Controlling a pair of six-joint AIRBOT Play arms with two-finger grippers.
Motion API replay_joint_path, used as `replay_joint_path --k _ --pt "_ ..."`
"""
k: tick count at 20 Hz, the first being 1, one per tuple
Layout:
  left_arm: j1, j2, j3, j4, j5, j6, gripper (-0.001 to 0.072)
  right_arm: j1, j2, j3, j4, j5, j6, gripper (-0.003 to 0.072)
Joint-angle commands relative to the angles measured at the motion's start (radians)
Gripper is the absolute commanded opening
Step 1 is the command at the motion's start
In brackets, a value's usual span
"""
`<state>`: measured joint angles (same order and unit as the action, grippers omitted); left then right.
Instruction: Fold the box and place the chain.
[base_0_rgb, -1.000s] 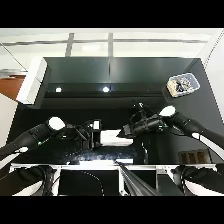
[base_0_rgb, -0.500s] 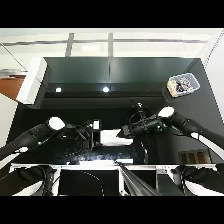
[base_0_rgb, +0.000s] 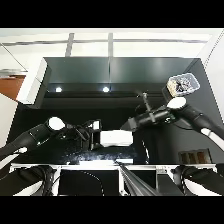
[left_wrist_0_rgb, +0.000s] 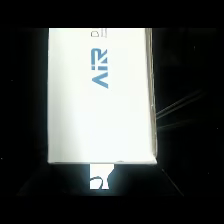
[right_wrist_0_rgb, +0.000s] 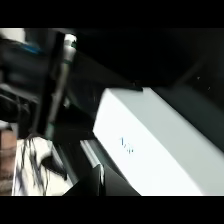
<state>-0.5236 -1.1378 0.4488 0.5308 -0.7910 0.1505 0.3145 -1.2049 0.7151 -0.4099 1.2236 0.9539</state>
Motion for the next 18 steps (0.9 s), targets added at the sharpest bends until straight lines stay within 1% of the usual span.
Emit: replay_joint_path --k 1,3,5,7,9,10,12,14,16,18 --pt "0.001 0.034 0.001 0.026 0.002 -0.022 0.07 -0.142 0.116 0.045 0.016 0.076 0.018 0.0037" --pt "0.001 0.074 0.007 0.11 -0.005 -0.146 0.0706 -0.222 0.163 0.045 -0.001 0.091 0.023 0.0037" --pt "0.009 0.119 0.024 0.234 -0.051 -0.291 0.0706 -0.277 0.189 0.045 -0.031 0.111 0.023 0.0038" --pt "0.026 0.161 0.047 0.319 -0.161 -0.388 0.0706 -0.309 0.192 0.045 -0.06 0.114 0.022 0.0038" --pt "0.041 0.2 0.068 0.365 -0.275 -0.459 0.0706 -0.318 0.192 0.044 -0.091 0.094 0.022 0.0038" --pt "0.044 0.214 0.077 0.378 -0.306 -0.486 0.0706 -0.318 0.192 0.044 -0.109 0.081 0.022 0.0038" --pt "0.042 0.231 0.099 0.376 -0.318 -0.511 0.0706 -0.32 0.192 0.044 -0.141 0.062 0.022 0.0037" --pt "0.036 0.231 0.129 0.372 -0.304 -0.53 0.0706 -0.326 0.192 0.044 -0.153 0.047 0.021 0.0037" --pt "0.006 0.217 0.153 0.37 -0.249 -0.574 0.0706 -0.334 0.192 0.044 -0.153 0.028 0.021 0.0037" --pt "-0.041 0.175 0.178 0.369 -0.17 -0.678 0.0704 -0.34 0.192 0.044 -0.153 0.003 0.021 0.0037"
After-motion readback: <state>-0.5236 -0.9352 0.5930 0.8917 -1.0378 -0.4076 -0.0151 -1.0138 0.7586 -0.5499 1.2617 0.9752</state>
